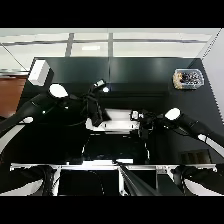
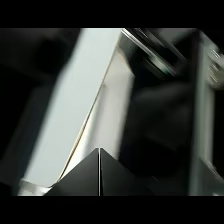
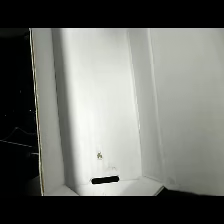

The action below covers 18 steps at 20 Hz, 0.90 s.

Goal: Fold the box and place the chain.

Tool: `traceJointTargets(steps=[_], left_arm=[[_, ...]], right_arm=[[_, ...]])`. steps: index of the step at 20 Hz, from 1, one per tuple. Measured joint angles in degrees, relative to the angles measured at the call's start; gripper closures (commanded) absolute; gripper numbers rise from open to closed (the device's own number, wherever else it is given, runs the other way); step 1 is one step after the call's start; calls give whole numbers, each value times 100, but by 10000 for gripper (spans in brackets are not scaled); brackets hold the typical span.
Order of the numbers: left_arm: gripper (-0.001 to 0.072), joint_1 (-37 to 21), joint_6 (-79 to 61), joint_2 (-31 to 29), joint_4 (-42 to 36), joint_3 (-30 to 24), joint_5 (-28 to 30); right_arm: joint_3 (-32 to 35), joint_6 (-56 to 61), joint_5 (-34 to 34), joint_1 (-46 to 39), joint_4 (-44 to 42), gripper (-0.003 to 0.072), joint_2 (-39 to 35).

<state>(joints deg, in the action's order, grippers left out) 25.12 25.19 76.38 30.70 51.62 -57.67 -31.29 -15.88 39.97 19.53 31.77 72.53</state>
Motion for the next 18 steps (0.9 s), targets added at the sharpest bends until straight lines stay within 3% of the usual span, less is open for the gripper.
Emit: traceJointTargets(steps=[3,6,18], left_arm=[[685,90,-238,125,-76,-59,1200],[685,138,-326,341,142,-74,1672],[686,129,-396,901,688,79,1043]], right_arm=[[0,0,-2,0,0,276,0],[0,0,-2,-2,0,276,0],[0,-13,7,0,4,276,0]])
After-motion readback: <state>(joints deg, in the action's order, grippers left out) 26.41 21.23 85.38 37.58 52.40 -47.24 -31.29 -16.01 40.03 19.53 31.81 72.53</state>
